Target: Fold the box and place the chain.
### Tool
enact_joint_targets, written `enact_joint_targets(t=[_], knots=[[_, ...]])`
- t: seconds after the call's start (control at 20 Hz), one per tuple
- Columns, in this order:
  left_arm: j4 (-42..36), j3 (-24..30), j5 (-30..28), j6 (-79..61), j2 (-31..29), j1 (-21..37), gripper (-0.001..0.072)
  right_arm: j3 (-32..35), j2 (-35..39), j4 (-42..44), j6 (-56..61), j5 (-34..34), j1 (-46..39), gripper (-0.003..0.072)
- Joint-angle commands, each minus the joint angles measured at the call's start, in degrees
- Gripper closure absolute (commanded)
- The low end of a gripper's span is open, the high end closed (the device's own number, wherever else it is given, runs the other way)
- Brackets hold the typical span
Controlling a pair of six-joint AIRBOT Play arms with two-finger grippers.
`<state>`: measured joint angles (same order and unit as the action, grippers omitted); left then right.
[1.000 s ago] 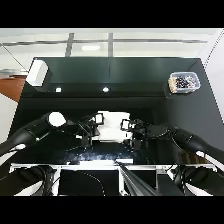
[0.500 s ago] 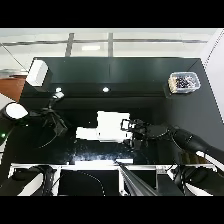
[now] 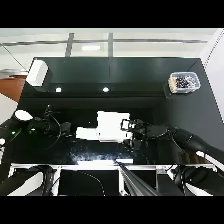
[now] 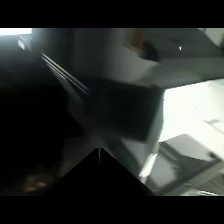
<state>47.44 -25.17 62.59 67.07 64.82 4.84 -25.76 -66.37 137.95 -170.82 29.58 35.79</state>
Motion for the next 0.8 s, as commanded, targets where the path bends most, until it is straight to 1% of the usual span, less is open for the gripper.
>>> enact_joint_targets(t=[0.0, 0.25, 0.4, 0.45, 0.55, 0.6, 0.75], knots=[[-7.9, 0.5, -1.1, -2.3, 4.0, -2.5, 0.0681, 0.0, 0.0, 0.0, 0.0, 0.0, 0.0, 0.0332], [-8.8, 0.5, -4.4, -2.6, 6.3, -8.7, 0.0682, 0.0, 0.0, 0.0, 0.0, 0.0, 0.0, 0.0332], [-9.4, 0.5, -5.1, -2.6, 6.3, -10.5, 0.0675, 0.0, 0.0, 0.0, 0.0, 0.0, 0.0, 0.0332], [-9.4, 0.5, -4.7, -2.6, 6.2, -10.6, 0.0564, 0.0, 0.0, 0.0, 0.0, 0.0, 0.0, 0.0332], [-9.3, 0.1, -2.6, -3.8, 5.5, -10.5, 0.0202, 0.0, 0.0, 0.0, 0.0, 0.0, 0.0, 0.0332], [-9.4, -0.5, -1.2, -3.7, 5.1, -10.4, -0.0002, 0.0, 0.0, 0.0, 0.0, 0.0, 0.0, 0.0332], [-9.7, -2.6, 1.3, -3.6, 4.2, -10.6, 0.0002, 0.0, 0.0, 0.0, 0.0, 0.0, 0.0, 0.0332]])
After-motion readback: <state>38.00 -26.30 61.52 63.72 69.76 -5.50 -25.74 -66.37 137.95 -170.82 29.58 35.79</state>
